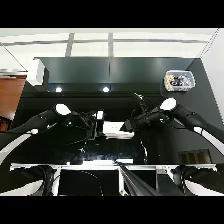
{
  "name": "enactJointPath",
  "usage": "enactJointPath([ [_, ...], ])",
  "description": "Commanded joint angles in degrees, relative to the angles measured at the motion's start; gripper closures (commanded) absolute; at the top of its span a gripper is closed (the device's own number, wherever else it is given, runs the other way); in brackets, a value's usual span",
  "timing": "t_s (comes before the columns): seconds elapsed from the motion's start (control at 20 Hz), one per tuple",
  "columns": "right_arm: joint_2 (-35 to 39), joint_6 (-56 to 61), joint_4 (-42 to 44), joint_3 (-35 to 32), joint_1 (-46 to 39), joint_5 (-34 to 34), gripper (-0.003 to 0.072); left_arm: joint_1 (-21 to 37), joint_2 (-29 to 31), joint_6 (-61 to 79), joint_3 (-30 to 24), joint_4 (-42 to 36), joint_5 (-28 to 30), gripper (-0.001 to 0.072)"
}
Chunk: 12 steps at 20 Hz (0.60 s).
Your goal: Fold the box and place the chain.
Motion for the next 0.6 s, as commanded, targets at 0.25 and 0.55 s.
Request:
enactJointPath([
  [0.25, -0.61, 1.79, -3.82, 0.37, 0.0, -1.95, 0.0679, 0.02, 0.0, -0.02, 0.0, -0.09, -0.09, 0.0225],
  [0.55, 7.17, 1.95, -4.98, 7.96, -7.67, 14.34, 0.0678, 0.31, 2.21, -0.28, 0.0, 0.2, -0.04, 0.0008],
])
